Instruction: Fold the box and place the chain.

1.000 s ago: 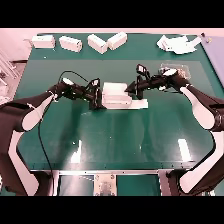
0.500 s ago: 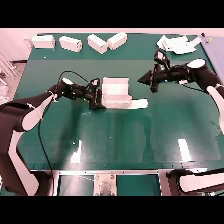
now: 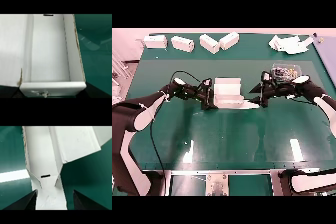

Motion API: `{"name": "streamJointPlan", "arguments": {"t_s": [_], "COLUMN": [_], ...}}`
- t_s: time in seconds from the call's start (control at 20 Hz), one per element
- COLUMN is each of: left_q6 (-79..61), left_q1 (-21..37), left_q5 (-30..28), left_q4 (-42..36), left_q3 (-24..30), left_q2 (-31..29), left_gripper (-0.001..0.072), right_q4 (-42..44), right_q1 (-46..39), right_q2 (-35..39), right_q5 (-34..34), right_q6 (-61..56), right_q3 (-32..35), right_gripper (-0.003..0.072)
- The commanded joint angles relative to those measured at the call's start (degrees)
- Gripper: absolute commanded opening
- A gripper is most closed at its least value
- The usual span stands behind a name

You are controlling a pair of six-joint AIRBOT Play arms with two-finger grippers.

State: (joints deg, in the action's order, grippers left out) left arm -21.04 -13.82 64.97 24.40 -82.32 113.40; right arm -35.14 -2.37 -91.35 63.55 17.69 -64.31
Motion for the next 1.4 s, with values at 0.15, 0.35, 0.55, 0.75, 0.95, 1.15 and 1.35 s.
{"name": "streamJointPlan", "arguments": {"t_s": [0.15, 0.35, 0.55, 0.75, 0.95, 1.15, 1.35], "left_q6": [-0.02, 0.0, 0.0, 0.0, 0.0, 0.0, 0.0], "left_q1": [0.04, 0.07, 0.04, 0.07, 0.04, 0.04, 0.07], "left_q5": [0.0, 0.0, 0.02, 0.0, 0.0, 0.02, 0.02], "left_q4": [0.0, 0.02, 0.02, 0.02, 0.02, 0.02, 0.02], "left_q3": [-0.04, -0.04, -0.04, -0.04, -0.04, -0.04, -0.04], "left_q2": [-0.02, -0.02, -0.02, -0.02, -0.02, -0.02, -0.02], "left_gripper": [0.0627, 0.0627, 0.0627, 0.0627, 0.0627, 0.0627, 0.0627], "right_q4": [0.13, 0.15, 0.24, 2.08, 2.12, 3.61, 5.64], "right_q1": [2.54, 4.02, 5.57, 7.87, 10.56, 11.26, 11.26], "right_q2": [-2.43, -3.32, -4.2, -4.2, -4.35, -4.59, -6.03], "right_q5": [-2.49, -3.15, -6.32, -6.25, -6.73, -8.07, -8.07], "right_q6": [3.26, 4.11, 4.07, 4.09, 5.6, 7.21, 11.02], "right_q3": [0.57, 0.57, 0.24, 0.11, 0.11, 0.09, 0.07], "right_gripper": [0.0519, 0.0517, 0.0271, 0.0273, 0.0274, 0.0283, 0.045]}}
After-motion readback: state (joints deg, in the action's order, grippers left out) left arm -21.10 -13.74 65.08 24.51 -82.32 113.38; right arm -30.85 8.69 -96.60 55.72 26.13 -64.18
